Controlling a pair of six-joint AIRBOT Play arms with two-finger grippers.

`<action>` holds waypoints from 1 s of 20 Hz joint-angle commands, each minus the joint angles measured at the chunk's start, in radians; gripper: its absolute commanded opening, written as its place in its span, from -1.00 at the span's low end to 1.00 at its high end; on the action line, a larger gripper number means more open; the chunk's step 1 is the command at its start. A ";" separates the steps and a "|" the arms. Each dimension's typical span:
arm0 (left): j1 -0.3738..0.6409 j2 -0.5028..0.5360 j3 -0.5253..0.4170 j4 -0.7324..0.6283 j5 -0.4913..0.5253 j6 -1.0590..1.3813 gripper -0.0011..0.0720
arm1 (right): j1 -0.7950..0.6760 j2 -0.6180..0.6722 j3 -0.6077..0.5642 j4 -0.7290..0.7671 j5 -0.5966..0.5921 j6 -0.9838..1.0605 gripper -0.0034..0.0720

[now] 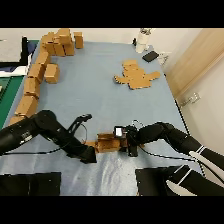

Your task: Fold the box.

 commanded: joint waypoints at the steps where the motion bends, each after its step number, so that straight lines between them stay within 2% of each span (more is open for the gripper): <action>1: 0.108 0.127 -0.083 -0.015 -0.029 0.020 0.94 | 0.001 0.001 0.000 0.000 0.000 0.000 0.44; 4: 0.250 0.234 -0.175 -0.017 -0.033 -0.038 0.90 | 0.001 0.001 0.000 0.000 0.000 0.000 0.44; 5: 0.286 0.263 -0.199 -0.018 -0.051 -0.038 0.34 | 0.001 0.001 0.000 0.000 0.000 0.000 0.44; 6: 0.317 0.289 -0.219 -0.017 -0.072 -0.036 -0.37 | 0.001 0.001 0.000 0.000 0.000 0.000 0.44; 7: 0.336 0.307 -0.235 -0.017 -0.080 -0.035 -0.52 | 0.001 0.001 0.000 0.000 0.000 0.000 0.44; 9: 0.371 0.315 -0.264 -0.016 -0.077 -0.034 -0.52 | 0.001 0.001 0.000 0.000 0.000 0.000 0.44; 11: 0.395 0.289 -0.293 -0.010 -0.020 -0.034 -0.52 | 0.001 0.001 0.000 0.000 0.000 0.000 0.44; 15: 0.396 0.158 -0.299 -0.017 0.193 -0.020 -0.52 | 0.001 0.001 0.000 0.000 0.000 0.000 0.44; 17: 0.396 0.091 -0.299 -0.041 0.230 0.006 -0.52 | 0.001 0.001 0.000 0.000 0.000 0.000 0.44; 20: 0.349 0.029 -0.299 -0.152 0.283 0.110 -0.53 | 0.001 0.001 0.000 0.000 0.000 0.000 0.44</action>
